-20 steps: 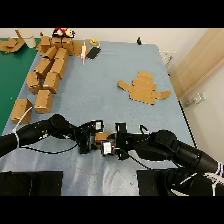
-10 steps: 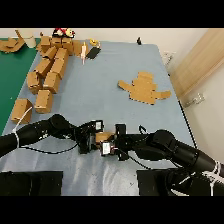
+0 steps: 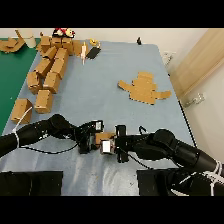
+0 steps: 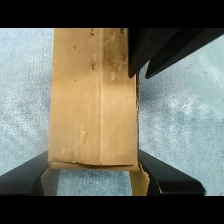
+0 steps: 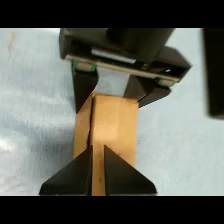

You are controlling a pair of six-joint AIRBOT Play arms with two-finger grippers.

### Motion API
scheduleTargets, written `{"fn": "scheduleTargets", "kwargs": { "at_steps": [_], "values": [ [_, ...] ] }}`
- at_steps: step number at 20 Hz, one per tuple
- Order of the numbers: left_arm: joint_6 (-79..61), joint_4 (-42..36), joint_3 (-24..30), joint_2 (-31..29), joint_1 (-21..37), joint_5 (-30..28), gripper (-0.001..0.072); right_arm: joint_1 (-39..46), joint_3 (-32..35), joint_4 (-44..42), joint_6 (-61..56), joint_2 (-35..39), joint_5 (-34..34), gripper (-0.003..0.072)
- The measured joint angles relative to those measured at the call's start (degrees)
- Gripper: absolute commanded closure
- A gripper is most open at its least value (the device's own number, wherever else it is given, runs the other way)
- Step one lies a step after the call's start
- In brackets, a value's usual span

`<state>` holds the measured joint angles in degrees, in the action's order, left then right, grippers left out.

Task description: Fold the box.

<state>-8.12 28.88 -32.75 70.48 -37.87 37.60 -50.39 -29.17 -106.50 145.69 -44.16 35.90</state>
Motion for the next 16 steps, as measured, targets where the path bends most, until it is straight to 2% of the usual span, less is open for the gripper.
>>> {"fn": "scheduleTargets", "kwargs": {
  "at_steps": [2,4,9,11,13,16],
  "values": [
    [0.0,0.0,0.0,0.0,0.0,0.0,0.0205,0.2,-0.7,-0.1,-4.6,2.9,0.5,0.0584],
    [0.0,0.0,0.0,0.0,0.0,0.0,0.0205,0.8,-1.1,0.0,-13.7,6.3,2.7,0.0684],
    [0.0,0.0,0.0,0.0,0.0,0.0,0.0205,3.2,0.1,-0.3,-45.8,9.6,13.2,0.0686],
    [0.0,0.0,0.0,0.0,0.0,0.0,0.0205,3.8,2.4,-4.1,-53.0,8.2,15.7,0.0686],
    [0.0,0.0,0.0,0.0,0.0,0.0,0.0205,4.3,5.1,-10.8,-57.0,5.4,15.1,0.0686],
    [0.1,0.0,0.0,0.0,0.0,0.0,0.0205,4.5,7.4,-21.9,-56.7,1.7,7.3,0.0687]
  ]
}}
